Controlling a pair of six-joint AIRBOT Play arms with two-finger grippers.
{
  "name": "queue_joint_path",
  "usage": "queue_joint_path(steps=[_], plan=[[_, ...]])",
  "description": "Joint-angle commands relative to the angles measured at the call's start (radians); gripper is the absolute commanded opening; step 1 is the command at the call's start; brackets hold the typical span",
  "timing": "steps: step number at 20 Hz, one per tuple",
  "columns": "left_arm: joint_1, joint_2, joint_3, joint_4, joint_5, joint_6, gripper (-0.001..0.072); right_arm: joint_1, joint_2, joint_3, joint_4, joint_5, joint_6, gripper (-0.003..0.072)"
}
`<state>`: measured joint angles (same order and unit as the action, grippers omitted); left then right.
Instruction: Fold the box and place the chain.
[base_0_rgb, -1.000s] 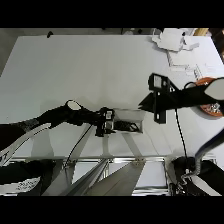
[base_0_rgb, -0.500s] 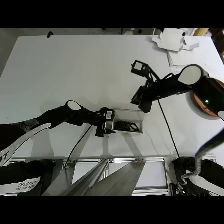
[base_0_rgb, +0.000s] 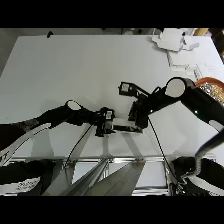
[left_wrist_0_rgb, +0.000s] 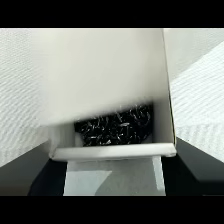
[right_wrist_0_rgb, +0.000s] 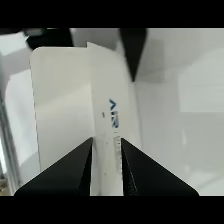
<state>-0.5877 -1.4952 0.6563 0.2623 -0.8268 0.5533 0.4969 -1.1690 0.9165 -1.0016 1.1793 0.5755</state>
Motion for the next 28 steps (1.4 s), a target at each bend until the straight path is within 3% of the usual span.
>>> queue_joint_path(steps=[1,3,6,13,18,20,28], plan=[[0.000,0.001,0.000,0.000,0.000,0.000,0.0363,0.061,0.042,-0.046,-0.033,0.007,-0.046,0.0205],[0.000,0.001,0.000,0.000,0.000,0.000,0.0363,0.096,0.052,-0.060,-0.073,0.003,-0.061,0.0205],[0.000,0.001,0.000,0.000,0.000,0.000,0.0363,0.135,0.052,-0.085,-0.142,-0.069,-0.060,0.0340],[0.000,0.001,0.000,0.000,0.000,0.000,0.0363,0.141,0.052,-0.090,-0.163,-0.203,-0.060,0.0336],[0.000,0.001,0.000,0.000,0.000,0.000,0.0363,0.141,0.052,-0.092,-0.181,-0.201,-0.060,0.0252],[0.000,0.001,0.000,0.000,0.000,0.000,0.0363,0.141,0.052,-0.092,-0.181,-0.201,-0.060,0.0173],[0.000,0.001,0.000,0.000,0.000,0.000,0.0363,0.141,0.052,-0.132,-0.172,-0.223,-0.060,0.0155]])
